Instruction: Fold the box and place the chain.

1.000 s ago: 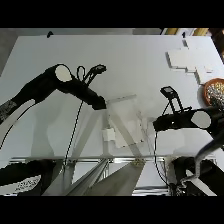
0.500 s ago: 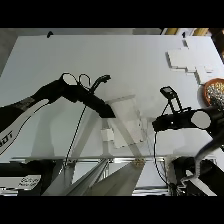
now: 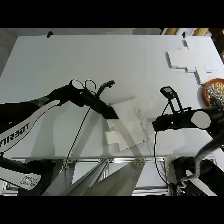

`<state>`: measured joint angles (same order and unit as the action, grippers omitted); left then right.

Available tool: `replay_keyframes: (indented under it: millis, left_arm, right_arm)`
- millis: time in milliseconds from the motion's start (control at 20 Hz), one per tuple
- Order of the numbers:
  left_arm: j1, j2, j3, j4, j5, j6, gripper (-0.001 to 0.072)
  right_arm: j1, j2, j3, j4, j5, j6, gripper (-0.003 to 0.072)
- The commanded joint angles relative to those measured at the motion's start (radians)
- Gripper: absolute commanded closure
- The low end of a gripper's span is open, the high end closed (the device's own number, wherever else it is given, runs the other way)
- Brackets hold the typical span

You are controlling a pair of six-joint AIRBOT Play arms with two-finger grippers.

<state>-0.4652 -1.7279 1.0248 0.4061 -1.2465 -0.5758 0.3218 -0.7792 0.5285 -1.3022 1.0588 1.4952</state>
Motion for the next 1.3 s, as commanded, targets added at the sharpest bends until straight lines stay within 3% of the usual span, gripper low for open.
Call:
replay_keyframes:
  millis: [0,50,200,250,400,600,800,1250]
  left_arm:
    - [0.01,-0.003,0.001,-0.008,0.032,0.043,0.071]
    - [0.008,0.006,0.001,-0.008,0.049,0.079,0.071]
    - [-0.011,0.066,0.001,0.058,0.102,0.283,0.071]
    - [-0.026,0.093,0.001,0.116,0.127,0.364,0.071]
    - [-0.089,0.166,0.001,0.292,0.189,0.587,0.0709]
    - [-0.122,0.16,0.0,0.29,0.283,0.594,0.0709]
    - [-0.121,0.137,0.0,0.282,0.291,0.593,0.0709]
    - [-0.122,0.134,0.0,0.283,0.349,0.548,0.0709]
  right_arm:
    - [0.001,0.002,0.001,0.005,0.016,0.0,0.067]
    - [0.001,0.003,0.002,0.01,0.019,0.0,0.0668]
    - [0.001,0.026,0.008,0.044,0.026,-0.005,0.047]
    - [0.001,0.04,0.018,0.051,0.027,-0.005,0.0441]
    - [0.001,0.106,0.07,0.051,0.029,-0.011,0.0441]
    - [0.001,0.23,0.095,0.049,0.017,-0.013,0.0442]
    - [0.001,0.316,0.095,0.05,0.019,-0.038,0.0443]
    - [0.001,0.32,0.095,0.048,0.031,-0.054,0.0447]
